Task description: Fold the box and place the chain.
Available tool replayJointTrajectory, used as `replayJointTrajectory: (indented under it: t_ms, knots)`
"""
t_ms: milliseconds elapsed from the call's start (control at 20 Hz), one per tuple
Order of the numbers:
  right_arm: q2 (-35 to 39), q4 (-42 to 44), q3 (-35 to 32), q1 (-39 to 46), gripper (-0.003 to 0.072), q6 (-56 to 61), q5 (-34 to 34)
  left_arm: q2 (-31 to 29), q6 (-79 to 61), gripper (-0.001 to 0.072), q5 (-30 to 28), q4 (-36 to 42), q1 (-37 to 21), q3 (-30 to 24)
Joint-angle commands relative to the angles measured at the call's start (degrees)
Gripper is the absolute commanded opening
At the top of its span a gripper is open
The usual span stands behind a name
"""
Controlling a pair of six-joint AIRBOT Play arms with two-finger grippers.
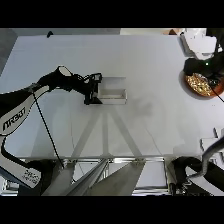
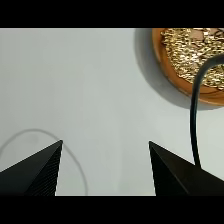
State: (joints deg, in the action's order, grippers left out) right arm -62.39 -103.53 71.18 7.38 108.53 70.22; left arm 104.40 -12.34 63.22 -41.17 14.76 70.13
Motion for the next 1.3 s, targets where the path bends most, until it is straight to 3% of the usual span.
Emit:
replayJointTrajectory:
  t_ms: [0,150,300,550,700,1250]
  knots:
    - [-4.0,-0.11,0.02,12.17,0.0598,-6.14,-4.28,-0.04,-0.02,0.0275,-0.04,0.0,-0.04,-0.02]
    - [-10.43,4.22,0.02,23.34,0.0598,-10.03,-9.14,-0.02,-0.02,0.0275,-0.02,0.0,-0.04,-0.02]
    - [-18.51,12.7,0.87,28.83,0.06,-17.59,-11.23,-0.02,-0.02,0.0275,-0.02,0.0,-0.02,-0.02]
    - [-32.24,16.87,11.58,29.16,0.06,-19.32,-11.26,-0.04,-0.02,0.0275,-0.02,0.0,-0.04,-0.02]
    - [-36.59,20.04,15.85,29.0,0.0598,-20.37,-11.34,-0.04,-0.02,0.0275,-0.04,0.0,-0.04,0.0]
    - [-43.58,24.33,16.44,28.09,0.0597,-22.18,-16.11,-0.04,-0.02,0.0275,-0.04,0.0,-0.04,-0.02]
